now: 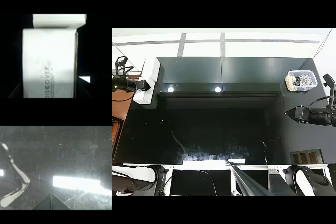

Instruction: Fold the box and place the chain.

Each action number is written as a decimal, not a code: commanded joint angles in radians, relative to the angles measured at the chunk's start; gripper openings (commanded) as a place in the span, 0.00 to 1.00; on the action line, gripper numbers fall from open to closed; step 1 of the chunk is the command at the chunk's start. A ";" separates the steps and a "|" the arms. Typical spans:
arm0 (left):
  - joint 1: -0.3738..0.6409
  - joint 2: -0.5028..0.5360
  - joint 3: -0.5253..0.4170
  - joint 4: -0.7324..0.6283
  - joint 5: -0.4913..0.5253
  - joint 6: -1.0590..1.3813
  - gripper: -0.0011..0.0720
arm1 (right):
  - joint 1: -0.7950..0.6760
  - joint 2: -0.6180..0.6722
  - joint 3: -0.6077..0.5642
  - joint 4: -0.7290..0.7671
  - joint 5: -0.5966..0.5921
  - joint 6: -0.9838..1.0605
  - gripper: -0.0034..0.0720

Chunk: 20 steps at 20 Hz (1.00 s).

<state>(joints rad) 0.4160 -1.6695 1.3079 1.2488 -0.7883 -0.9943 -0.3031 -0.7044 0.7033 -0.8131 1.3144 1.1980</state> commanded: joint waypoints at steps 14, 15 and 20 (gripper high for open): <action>-0.159 0.503 -0.123 -0.116 -0.248 -0.275 0.05 | 0.086 0.089 0.020 -0.027 -0.130 -0.026 0.07; -0.223 0.589 -0.230 -0.116 -0.173 -0.249 0.05 | 0.135 0.095 0.001 -0.034 -0.226 -0.068 0.07; -0.468 0.969 -0.756 0.005 0.232 -0.127 0.06 | 0.307 0.095 -0.169 -0.274 -0.752 -0.196 0.07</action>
